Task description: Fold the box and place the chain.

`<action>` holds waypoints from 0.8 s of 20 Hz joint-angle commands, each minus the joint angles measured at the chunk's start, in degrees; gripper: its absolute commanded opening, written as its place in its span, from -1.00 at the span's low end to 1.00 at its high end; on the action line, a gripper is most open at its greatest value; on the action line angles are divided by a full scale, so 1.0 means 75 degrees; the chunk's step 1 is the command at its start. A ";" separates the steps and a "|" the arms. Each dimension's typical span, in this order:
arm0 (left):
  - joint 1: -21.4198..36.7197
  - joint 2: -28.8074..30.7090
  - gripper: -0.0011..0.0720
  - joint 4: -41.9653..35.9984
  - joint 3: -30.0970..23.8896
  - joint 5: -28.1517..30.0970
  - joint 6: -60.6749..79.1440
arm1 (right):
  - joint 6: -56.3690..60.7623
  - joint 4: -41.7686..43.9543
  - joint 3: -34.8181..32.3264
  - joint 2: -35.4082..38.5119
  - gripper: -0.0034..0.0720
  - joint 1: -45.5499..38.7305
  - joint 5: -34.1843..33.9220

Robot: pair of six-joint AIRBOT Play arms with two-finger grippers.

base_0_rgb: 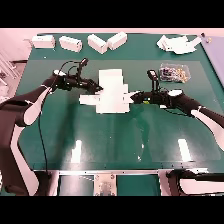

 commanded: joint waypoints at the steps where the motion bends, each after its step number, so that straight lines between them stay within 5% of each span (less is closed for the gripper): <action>1: -0.0015 -0.0099 0.04 -0.0143 0.0082 -0.0268 0.0114 | 0.0000 -0.0003 0.0000 -0.0003 -0.90 0.0003 0.0000; 3: -0.0015 -0.0099 0.02 -0.0149 0.0082 -0.0271 0.0117 | 0.0000 -0.0003 0.0000 -0.0003 -0.90 0.0003 0.0000; 4: -0.0015 -0.0099 -0.31 -0.0149 0.0082 -0.0286 0.0149 | 0.0000 -0.0003 0.0000 -0.0003 -0.90 0.0003 -0.0003; 7: -0.0015 -0.0099 -0.52 -0.0152 0.0082 -0.0388 0.0353 | 0.0000 -0.0017 0.0000 -0.0003 -0.90 -0.0003 -0.0006; 9: -0.0015 -0.0099 -0.83 -0.0143 0.0079 -0.0452 0.0764 | 0.0003 -0.0134 0.0000 -0.0003 -0.90 -0.0003 -0.0003; 16: -0.0015 -0.0099 -0.92 -0.0344 0.0079 -0.0667 0.3704 | 0.0000 -0.0184 0.0000 0.0000 -0.89 -0.0058 -0.0003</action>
